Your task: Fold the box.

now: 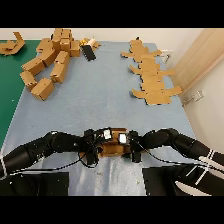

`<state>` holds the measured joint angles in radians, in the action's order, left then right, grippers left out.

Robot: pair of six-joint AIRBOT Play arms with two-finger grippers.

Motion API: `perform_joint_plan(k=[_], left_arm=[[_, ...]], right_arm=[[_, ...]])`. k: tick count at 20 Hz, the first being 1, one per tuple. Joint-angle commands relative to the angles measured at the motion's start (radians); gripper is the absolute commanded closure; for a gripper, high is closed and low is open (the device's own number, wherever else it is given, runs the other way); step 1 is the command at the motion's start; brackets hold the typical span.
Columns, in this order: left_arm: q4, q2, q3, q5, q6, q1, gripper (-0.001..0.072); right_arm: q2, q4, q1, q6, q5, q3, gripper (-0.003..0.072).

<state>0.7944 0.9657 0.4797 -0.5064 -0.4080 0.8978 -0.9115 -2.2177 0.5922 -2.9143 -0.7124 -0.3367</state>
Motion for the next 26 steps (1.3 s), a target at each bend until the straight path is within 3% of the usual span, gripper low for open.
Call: perform_joint_plan(k=[1, 13, 15, 22, 25, 26], left_arm=[[-0.040, 0.008, 0.001, 0.010, 0.008, 0.000, 0.0540], [-0.078, 0.008, 0.001, 0.041, 0.007, 0.000, 0.0513], [-0.085, 0.008, 0.001, 0.040, 0.007, 0.000, 0.0179], [-0.085, 0.008, 0.001, 0.016, 0.007, 0.000, 0.0174], [-0.084, 0.008, 0.001, -0.008, 0.006, 0.000, 0.0207], [-0.072, 0.005, 0.001, -0.012, -0.004, -0.002, 0.0544]], right_arm=[[0.001, 0.000, 0.000, 0.000, 0.000, -0.001, 0.0180], [0.001, 0.000, 0.000, 0.000, 0.000, -0.001, 0.0180], [0.001, 0.000, 0.000, 0.000, 0.000, -0.001, 0.0180], [0.001, 0.000, 0.000, 0.000, 0.000, -0.001, 0.0180], [0.001, 0.000, 0.000, 0.000, 0.000, -0.001, 0.0180], [0.001, 0.000, 0.000, 0.000, 0.000, -0.001, 0.0180]])
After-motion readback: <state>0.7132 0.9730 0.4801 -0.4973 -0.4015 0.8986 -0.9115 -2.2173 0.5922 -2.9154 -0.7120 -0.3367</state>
